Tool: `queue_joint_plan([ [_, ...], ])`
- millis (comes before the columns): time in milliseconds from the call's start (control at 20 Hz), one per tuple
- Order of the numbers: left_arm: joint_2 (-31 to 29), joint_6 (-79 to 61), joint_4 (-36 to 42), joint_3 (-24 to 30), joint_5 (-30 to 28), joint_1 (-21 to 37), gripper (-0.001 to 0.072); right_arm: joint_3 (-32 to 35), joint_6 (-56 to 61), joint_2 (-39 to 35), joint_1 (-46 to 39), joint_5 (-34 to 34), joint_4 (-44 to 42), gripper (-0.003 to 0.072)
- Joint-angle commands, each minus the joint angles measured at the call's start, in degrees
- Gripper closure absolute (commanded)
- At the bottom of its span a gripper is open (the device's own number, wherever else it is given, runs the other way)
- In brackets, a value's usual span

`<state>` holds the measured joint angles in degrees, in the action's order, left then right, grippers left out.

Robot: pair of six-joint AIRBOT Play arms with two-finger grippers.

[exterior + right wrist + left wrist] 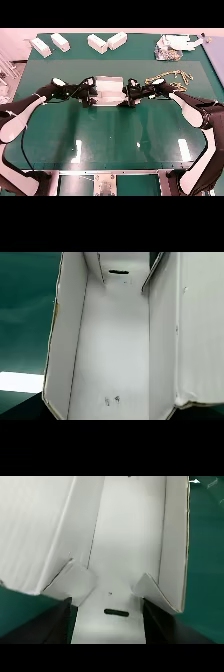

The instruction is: Fold the box and place the chain.

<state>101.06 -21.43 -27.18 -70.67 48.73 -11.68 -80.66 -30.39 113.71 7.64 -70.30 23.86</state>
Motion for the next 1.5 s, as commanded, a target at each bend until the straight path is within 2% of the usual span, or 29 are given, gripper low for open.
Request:
queue_joint_plan([
  [0, 0.0, 0.6, -0.6, 0.0, 0.3, 1.6, 0.0192, 0.0, -0.1, 0.0, 0.0, -0.3, 0.2, 0.0102],
  [50, 0.0, 0.6, -0.5, 0.0, 0.2, 1.8, 0.0193, 0.0, -0.1, 0.0, 0.0, -0.2, 0.2, 0.0102],
  [100, 0.0, 0.6, -0.5, 0.0, 0.3, 1.8, 0.0259, 0.0, -0.1, 0.0, 0.0, -0.3, 0.2, 0.0102],
  [150, 0.0, 0.5, -0.9, 0.0, 0.3, 1.8, 0.0356, 0.0, -0.1, 0.0, 0.0, -0.2, 0.2, 0.0102],
  [450, -1.6, 0.5, 0.2, 0.0, 0.2, 4.0, 0.0360, 0.0, -0.1, 0.0, 0.0, -0.2, 0.2, 0.0102],
  [750, -6.3, 2.4, 0.5, 0.0, 10.8, 9.6, 0.0331, 0.0, -0.1, 0.0, 0.0, -0.3, 0.2, 0.0102],
  [850, -6.6, 4.7, 0.6, 0.0, 12.1, 12.0, 0.0334, 0.0, -0.1, 0.0, 0.0, -0.2, 0.2, 0.0102],
  [900, -6.6, 5.1, 0.8, 0.0, 13.6, 13.2, 0.0408, 0.0, -0.1, 0.0, 0.0, -0.3, 0.2, 0.0102],
  [950, -6.6, 5.2, 0.8, 0.0, 15.9, 14.2, 0.0577, 0.0, -0.1, 0.0, 0.0, -0.2, 0.2, 0.0102],
  [1000, -6.6, 6.0, 0.8, 0.0, 18.0, 15.0, 0.0689, 0.0, -0.1, 0.0, 0.0, -0.3, 0.2, 0.0102],
  [1250, -6.6, 35.7, -1.9, 0.0, 10.5, 15.6, 0.0691, 0.0, -0.1, 0.0, 0.0, -0.3, 0.2, 0.0102],
  [1450, -6.5, 61.0, -10.8, 0.0, 10.6, 16.0, 0.0691, 0.0, -0.1, 0.0, 0.0, -0.3, 0.2, 0.0103],
])
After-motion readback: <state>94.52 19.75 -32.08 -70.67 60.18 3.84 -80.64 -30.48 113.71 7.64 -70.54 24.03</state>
